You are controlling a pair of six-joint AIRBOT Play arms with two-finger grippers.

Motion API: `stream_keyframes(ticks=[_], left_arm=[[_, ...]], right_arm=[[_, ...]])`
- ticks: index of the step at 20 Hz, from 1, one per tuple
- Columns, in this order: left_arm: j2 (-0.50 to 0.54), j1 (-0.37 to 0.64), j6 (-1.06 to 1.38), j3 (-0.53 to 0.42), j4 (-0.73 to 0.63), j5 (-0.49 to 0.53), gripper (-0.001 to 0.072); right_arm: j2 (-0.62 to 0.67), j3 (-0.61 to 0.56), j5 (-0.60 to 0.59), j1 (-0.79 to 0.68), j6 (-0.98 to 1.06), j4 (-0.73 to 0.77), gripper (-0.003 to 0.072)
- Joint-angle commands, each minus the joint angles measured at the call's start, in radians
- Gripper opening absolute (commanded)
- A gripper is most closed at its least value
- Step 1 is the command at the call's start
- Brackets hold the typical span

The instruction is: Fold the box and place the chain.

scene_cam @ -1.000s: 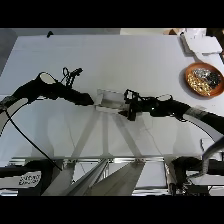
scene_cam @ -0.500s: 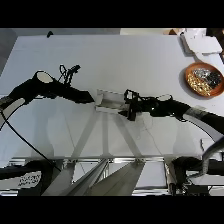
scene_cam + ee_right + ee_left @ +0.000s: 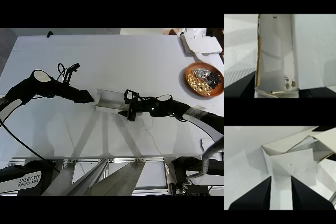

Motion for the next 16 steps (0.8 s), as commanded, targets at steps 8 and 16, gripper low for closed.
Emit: stream_keyframes(ticks=[8,16], left_arm=[[0.002,-0.02,0.0,-0.018,0.052,0.048,0.0607],[0.0,-0.034,0.136,-0.019,-0.066,0.014,0.0495]], right_arm=[[0.0,0.001,0.0,0.0,0.0,0.0,0.0448],[0.0,0.001,0.0,0.0,0.0,0.0,0.0448]])
